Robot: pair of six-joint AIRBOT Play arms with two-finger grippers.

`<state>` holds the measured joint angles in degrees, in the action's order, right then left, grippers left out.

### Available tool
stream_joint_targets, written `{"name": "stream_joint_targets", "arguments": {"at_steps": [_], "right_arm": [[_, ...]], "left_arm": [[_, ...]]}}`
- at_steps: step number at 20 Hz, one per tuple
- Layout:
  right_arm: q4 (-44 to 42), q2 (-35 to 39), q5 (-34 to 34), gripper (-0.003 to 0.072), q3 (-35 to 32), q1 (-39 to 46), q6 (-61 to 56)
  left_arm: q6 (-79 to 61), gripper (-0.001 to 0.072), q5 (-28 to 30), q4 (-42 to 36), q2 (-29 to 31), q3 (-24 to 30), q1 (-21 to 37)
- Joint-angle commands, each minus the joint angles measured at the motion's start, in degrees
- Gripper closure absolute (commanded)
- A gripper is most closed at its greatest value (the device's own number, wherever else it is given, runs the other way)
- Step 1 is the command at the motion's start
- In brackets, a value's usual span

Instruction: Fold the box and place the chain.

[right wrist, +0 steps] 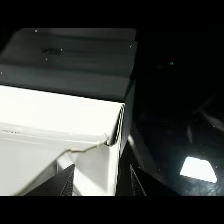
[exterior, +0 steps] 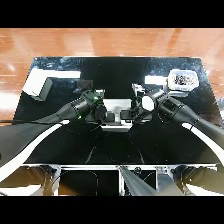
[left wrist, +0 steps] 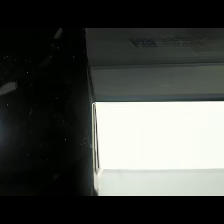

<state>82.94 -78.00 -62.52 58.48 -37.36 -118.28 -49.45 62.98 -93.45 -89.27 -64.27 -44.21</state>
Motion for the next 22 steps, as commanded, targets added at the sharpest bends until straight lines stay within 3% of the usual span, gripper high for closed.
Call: {"name": "stream_joint_targets", "arguments": {"at_steps": [1,22], "right_arm": [[2.7,-0.2,1.1,0.0277,0.2,-1.0,-3.3],[5.6,-7.4,-0.6,0.0317,3.3,-2.9,-5.2]], "left_arm": [[0.0,0.0690,0.0,0.0,0.0,0.0,0.0],[0.0,0.0689,0.0,0.6,0.0,0.0,0.0]]}}
